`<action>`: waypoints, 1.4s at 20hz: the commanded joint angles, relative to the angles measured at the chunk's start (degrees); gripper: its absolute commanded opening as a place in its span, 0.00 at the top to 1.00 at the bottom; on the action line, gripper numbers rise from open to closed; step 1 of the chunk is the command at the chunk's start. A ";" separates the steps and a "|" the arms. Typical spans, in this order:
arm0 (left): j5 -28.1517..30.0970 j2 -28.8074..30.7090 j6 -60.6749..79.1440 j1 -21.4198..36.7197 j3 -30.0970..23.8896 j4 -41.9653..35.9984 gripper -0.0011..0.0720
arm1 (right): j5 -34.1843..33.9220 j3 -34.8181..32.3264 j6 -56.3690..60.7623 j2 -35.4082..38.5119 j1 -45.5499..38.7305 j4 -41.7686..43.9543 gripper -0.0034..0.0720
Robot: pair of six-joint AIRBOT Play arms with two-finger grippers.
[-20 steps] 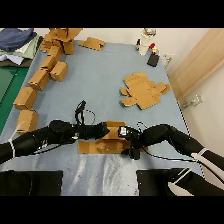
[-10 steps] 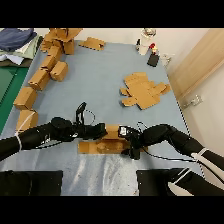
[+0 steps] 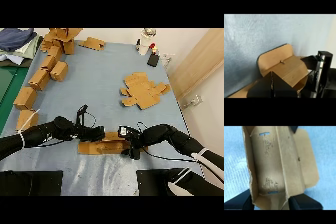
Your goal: Fold the box.
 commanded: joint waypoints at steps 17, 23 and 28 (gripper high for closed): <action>-27.82 23.28 32.81 -0.85 2.91 39.89 0.06 | 0.02 0.07 0.02 -0.02 0.02 0.02 0.27; -23.50 14.12 40.39 0.22 2.91 42.42 0.06 | 0.02 0.07 0.02 -0.02 0.02 0.00 0.27; -9.99 10.38 49.22 -0.37 0.59 36.15 0.06 | 0.02 0.07 0.02 -0.02 0.02 0.00 0.27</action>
